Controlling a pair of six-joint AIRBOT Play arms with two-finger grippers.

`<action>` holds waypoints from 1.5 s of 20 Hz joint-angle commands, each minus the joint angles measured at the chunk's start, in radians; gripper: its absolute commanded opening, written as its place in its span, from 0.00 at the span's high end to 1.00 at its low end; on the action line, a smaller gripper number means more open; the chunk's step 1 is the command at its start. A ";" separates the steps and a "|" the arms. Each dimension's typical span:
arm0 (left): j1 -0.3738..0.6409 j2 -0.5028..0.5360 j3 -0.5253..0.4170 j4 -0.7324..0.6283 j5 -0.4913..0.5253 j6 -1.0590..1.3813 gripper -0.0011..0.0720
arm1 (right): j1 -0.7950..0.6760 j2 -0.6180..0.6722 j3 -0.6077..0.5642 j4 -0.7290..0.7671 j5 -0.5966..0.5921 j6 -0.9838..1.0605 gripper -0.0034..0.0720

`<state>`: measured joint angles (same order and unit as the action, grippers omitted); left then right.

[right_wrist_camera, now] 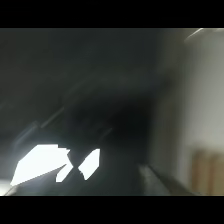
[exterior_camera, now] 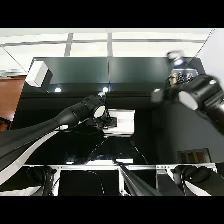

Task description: Fold the box and place the chain.

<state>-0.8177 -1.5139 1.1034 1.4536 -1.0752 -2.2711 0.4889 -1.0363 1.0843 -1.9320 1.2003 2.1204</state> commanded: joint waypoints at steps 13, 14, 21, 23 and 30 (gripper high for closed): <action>0.000 0.000 0.000 0.000 -0.003 0.000 0.94 | -0.657 -0.755 0.520 0.301 -0.312 -0.241 0.15; 0.000 0.000 0.000 0.000 -0.003 0.000 0.94 | -0.657 -0.782 0.546 0.308 -0.308 -0.241 0.15; 0.000 0.000 0.000 0.000 -0.003 0.000 0.94 | -0.655 -0.873 0.582 0.309 -0.306 -0.271 0.29; 0.000 0.000 0.000 0.000 -0.002 0.000 0.94 | -0.655 -0.882 0.582 0.308 -0.300 -0.270 0.30; 0.000 0.000 0.000 0.000 -0.003 0.000 0.94 | -0.657 -0.871 0.635 0.324 -0.132 -0.379 0.94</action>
